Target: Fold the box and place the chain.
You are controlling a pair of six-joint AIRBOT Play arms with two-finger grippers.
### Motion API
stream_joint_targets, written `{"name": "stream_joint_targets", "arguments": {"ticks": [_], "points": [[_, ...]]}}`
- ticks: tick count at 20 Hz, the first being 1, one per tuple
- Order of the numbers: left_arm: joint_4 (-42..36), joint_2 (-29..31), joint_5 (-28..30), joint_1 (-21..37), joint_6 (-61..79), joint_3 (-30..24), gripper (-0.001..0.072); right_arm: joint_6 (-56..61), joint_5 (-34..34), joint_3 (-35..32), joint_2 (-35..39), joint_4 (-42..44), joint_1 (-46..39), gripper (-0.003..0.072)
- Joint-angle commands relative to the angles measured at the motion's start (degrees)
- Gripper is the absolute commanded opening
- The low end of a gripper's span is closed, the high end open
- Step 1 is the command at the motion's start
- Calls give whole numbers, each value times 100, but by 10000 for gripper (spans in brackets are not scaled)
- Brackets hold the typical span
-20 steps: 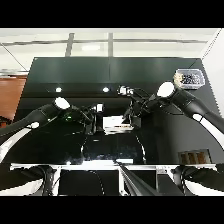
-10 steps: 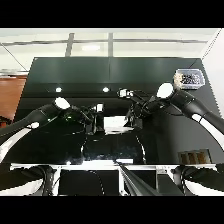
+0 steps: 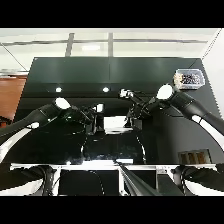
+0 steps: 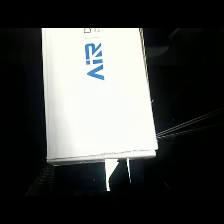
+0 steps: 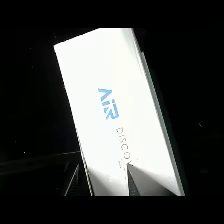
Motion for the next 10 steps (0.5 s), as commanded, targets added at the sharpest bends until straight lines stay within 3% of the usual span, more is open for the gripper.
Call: {"name": "stream_joint_targets", "arguments": {"ticks": [1, 3, 5, 6, 8, 10], "points": [[0, 0, 0, 0, -7, 4, 408, 645, 299, 37, 273, 96, -120, 366], [0, 0, 0, 0, -7, 4, 408, 1574, 697, 63, 614, 214, -463, 364], [-48, 2, -2, 0, -7, 4, 408, 1779, 774, -221, 719, 962, -903, 43], [-46, 2, -4, 0, -7, 7, 408, 1657, 697, -501, 686, 1670, -1091, 8], [-44, 2, -4, 0, -7, 7, 408, 1606, 551, -1080, 560, 3073, -1241, 9], [-44, 2, -2, 0, -7, 7, 408, 1613, 310, -1377, 393, 3464, -1060, 16]]}}
